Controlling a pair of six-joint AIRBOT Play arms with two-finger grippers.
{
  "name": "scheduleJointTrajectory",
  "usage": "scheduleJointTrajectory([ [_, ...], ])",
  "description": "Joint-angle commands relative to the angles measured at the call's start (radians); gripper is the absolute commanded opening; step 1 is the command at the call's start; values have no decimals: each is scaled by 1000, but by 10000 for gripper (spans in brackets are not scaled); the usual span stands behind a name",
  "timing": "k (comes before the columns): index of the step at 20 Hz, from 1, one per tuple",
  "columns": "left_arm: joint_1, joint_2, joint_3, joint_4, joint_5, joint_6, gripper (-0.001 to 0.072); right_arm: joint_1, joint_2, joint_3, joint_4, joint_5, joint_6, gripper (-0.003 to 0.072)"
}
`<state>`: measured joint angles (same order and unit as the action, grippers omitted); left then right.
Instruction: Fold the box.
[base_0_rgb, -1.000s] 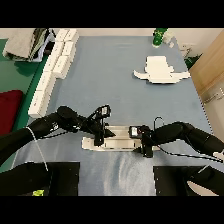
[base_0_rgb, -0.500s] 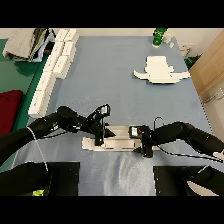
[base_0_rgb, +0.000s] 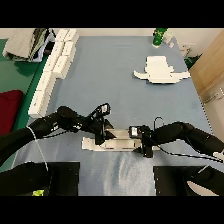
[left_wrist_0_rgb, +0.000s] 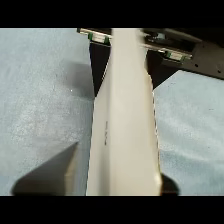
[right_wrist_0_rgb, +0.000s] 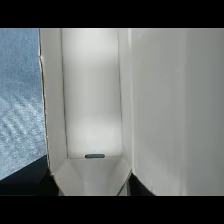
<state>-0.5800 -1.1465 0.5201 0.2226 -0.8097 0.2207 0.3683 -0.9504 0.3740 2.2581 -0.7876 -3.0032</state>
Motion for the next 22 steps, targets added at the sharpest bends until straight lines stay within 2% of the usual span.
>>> scheduleJointTrajectory([
  [1,1,4,4,6,-14,-87,377,1,0,0,1,0,0,514],
  [3,2,41,5,109,-13,-220,378,1,0,0,1,0,0,514],
  [5,2,121,5,304,-14,-407,379,1,0,0,1,0,0,514],
  [6,2,175,5,420,-18,-525,445,1,0,0,1,0,0,513],
  [7,2,229,5,521,-21,-640,635,1,0,0,1,0,0,514],
  [8,2,289,5,607,-22,-796,714,1,0,0,1,0,0,514],
  [10,2,397,5,673,-55,-1033,710,1,0,0,1,0,0,514],
  [11,2,437,5,672,-64,-1101,668,1,0,0,1,0,0,514],
  [12,1,472,5,671,-81,-1170,423,1,0,0,1,0,0,514],
  [13,0,495,5,665,-109,-1211,57,1,0,0,1,0,0,513],
  [14,0,501,4,637,-149,-1220,15,1,0,0,1,0,0,514],
  [16,0,473,3,552,-200,-1321,15,1,0,0,1,0,0,514],
  [18,-8,422,2,434,-208,-1346,15,1,0,0,1,0,0,514],
  [20,-54,363,3,320,-138,-1346,15,1,0,0,1,0,0,514],
  [22,-121,298,3,242,-16,-1347,15,1,0,0,1,0,0,514],
])
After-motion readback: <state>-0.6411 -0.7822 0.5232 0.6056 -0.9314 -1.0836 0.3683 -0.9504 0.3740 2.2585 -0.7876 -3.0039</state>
